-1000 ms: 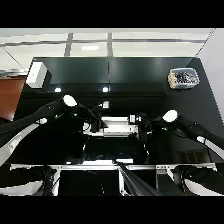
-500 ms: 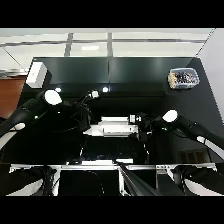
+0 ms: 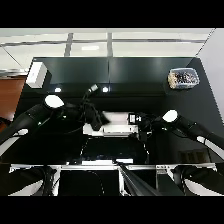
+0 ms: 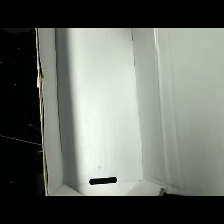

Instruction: Fold the box and place the chain.

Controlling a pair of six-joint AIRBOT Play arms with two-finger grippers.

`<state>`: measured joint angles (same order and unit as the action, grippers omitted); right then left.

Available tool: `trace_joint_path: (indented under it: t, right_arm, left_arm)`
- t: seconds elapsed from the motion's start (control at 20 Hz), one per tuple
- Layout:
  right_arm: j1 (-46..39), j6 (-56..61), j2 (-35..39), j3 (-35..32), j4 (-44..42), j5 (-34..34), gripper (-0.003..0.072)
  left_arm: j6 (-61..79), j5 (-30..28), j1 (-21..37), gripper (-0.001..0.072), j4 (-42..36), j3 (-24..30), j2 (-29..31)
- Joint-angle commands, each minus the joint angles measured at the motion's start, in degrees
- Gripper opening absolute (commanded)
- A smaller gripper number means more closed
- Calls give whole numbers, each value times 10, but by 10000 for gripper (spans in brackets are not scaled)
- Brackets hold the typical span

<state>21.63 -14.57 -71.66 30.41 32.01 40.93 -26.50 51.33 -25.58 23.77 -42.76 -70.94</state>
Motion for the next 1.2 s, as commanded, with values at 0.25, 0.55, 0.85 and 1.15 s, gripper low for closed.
trace_joint_path:
  t: [0.25, 0.55, 0.85, 1.15]
  right_arm:
    - [0, 0, 0, 0, 0, 0, 127]
    - [0, 0, 0, 0, 0, 0, 127]
    - [0, 0, 0, 0, 0, 0, 127]
    - [0, 0, 0, 0, 0, 0, 128]
  left_arm:
    - [-63, -177, -27, 22, 143, 3, -49]
    - [-71, -141, -43, 22, 161, 3, -71]
    - [-101, -159, 24, 22, 211, -8, 42]
    - [-148, -66, 193, 29, 202, 71, 104]
